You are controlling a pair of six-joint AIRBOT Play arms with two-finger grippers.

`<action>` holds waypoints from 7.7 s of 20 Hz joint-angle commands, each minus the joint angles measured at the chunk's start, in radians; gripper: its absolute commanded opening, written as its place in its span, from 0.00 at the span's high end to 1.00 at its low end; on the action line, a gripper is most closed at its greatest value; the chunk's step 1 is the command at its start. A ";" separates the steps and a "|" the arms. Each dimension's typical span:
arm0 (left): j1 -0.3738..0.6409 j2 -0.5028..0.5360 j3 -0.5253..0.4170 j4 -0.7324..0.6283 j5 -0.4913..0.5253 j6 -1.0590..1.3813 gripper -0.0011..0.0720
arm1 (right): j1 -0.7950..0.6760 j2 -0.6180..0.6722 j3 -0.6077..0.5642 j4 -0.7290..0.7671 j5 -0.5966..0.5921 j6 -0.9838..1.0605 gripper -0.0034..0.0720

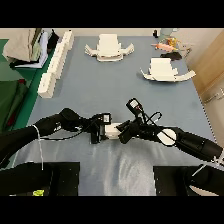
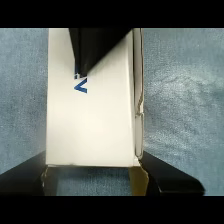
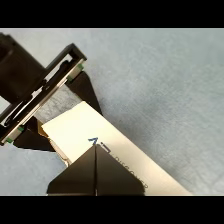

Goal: Fold the box.

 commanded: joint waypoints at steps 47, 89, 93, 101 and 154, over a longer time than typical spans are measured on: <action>0.000 0.000 0.000 0.000 0.000 0.000 0.34 | 0.122 -0.035 -0.113 0.000 -0.134 0.006 0.95; 0.135 0.125 0.000 0.061 0.022 -0.373 0.33 | -0.421 -0.190 0.471 -0.942 0.775 1.080 0.95; 0.352 0.307 0.000 0.346 -0.098 -0.736 0.34 | -0.421 -0.190 0.471 -0.951 0.772 1.079 0.95; 0.997 0.515 0.000 0.578 -0.419 -1.022 0.34 | -0.421 -0.192 0.469 -0.957 0.720 1.028 0.95; 1.212 0.317 0.000 0.749 -0.188 -0.987 0.03 | -0.420 -0.277 0.469 -0.863 0.634 1.007 0.95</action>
